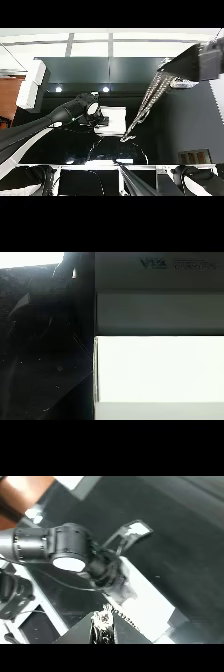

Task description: Fold the box and place the chain.

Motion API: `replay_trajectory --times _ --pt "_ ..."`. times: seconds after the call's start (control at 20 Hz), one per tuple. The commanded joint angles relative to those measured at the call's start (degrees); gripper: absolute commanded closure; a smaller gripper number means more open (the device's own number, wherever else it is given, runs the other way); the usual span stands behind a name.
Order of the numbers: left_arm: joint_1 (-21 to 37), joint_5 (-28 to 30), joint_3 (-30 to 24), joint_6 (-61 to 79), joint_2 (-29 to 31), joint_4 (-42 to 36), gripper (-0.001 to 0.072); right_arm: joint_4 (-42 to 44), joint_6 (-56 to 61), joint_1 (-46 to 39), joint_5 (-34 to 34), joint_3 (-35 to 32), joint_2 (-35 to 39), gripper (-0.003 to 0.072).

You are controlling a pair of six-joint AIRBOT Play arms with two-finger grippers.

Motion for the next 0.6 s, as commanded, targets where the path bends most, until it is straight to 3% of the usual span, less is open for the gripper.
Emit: replay_trajectory --times 0.0,0.55 --pt "0.0 0.0 0.0 0.0 0.0 0.0 0.0678 1.0 0.0 3.9 -5.8 -4.5 0.0 0.0678" --pt "0.0 0.0 0.0 0.0 0.0 0.0 0.0678 10.6 -1.2 7.0 -16.2 -6.7 -1.2 0.0677"
